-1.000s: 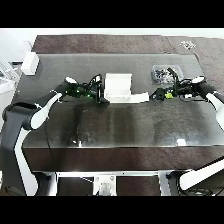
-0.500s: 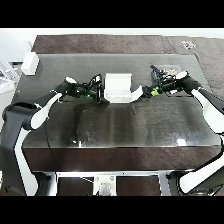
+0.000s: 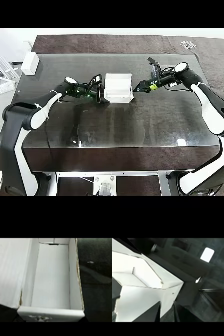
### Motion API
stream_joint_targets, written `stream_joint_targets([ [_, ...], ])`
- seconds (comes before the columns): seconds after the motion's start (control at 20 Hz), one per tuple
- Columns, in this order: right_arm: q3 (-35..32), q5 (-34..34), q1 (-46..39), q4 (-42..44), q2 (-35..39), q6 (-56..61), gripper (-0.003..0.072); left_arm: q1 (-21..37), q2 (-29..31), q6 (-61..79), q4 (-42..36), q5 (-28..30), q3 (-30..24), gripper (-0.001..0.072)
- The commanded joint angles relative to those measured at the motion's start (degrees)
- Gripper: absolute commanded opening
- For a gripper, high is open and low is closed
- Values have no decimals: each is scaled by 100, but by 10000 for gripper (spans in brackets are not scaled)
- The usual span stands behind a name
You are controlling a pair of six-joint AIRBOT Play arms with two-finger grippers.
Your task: Fold the box and place the chain.
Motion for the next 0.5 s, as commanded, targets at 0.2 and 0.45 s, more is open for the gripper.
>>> stream_joint_targets([
  [0.2, 59, 24, 31, 0, -7, -70, 317, 2, 0, 2, 2, 4, 2, 484],
  [0.45, 59, 24, 181, -26, -11, -70, 456, 2, 0, 0, 2, 2, 2, 484],
])
